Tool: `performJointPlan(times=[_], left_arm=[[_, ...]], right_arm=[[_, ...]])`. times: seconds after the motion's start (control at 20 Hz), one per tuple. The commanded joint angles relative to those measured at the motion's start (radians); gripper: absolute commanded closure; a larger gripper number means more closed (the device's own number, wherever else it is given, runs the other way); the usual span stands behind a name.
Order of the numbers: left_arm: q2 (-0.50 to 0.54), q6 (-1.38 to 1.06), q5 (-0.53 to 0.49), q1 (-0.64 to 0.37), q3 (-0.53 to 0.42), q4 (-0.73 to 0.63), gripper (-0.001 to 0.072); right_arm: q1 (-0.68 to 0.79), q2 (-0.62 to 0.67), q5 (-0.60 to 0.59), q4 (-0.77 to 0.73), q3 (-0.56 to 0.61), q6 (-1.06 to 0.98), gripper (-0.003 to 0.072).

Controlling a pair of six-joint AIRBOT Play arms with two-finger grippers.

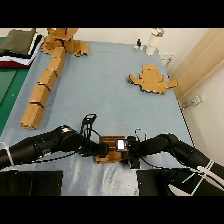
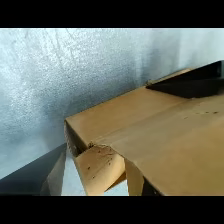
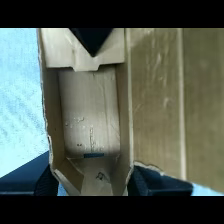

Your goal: Fold the box.

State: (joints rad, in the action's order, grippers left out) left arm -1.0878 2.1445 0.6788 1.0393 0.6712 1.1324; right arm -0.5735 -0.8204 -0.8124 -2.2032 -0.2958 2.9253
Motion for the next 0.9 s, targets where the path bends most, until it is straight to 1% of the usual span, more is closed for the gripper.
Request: performJointPlan(times=[0.0,0.15,0.35,0.45,0.5,0.6,0.65,0.7,0.75,0.85], left_arm=[[-0.053,0.158,0.080,0.039,0.081,0.143,0.0165],[-0.116,0.239,0.121,0.097,0.142,0.199,0.0166],[-0.199,0.369,0.260,0.154,0.212,0.290,0.0166],[-0.228,0.423,0.302,0.166,0.229,0.308,0.0174],[-0.238,0.435,0.299,0.167,0.232,0.307,0.0209],[-0.251,0.437,0.278,0.166,0.232,0.309,0.0481],[-0.253,0.437,0.257,0.166,0.232,0.309,0.0557],[-0.253,0.438,0.230,0.166,0.232,0.309,0.0574],[-0.253,0.441,0.203,0.166,0.232,0.309,0.0697],[-0.253,0.466,0.195,0.166,0.232,0.308,0.0698]], right_arm=[[0.000,0.001,0.000,0.000,0.000,0.000,0.0182],[0.000,0.001,0.000,0.000,0.000,0.000,0.0181],[0.000,0.001,0.000,0.000,0.000,0.000,0.0181],[0.000,0.001,0.000,0.000,0.000,0.000,0.0181],[0.000,0.001,0.000,0.000,0.000,0.000,0.0181],[0.000,0.001,0.000,0.000,0.000,0.000,0.0181],[0.000,0.001,0.000,0.000,0.000,0.000,0.0181],[0.000,0.001,0.000,0.000,0.000,0.000,0.0181],[0.000,0.001,0.000,0.000,0.000,0.000,0.0181],[0.000,0.001,0.000,0.000,0.000,0.000,0.0182]])
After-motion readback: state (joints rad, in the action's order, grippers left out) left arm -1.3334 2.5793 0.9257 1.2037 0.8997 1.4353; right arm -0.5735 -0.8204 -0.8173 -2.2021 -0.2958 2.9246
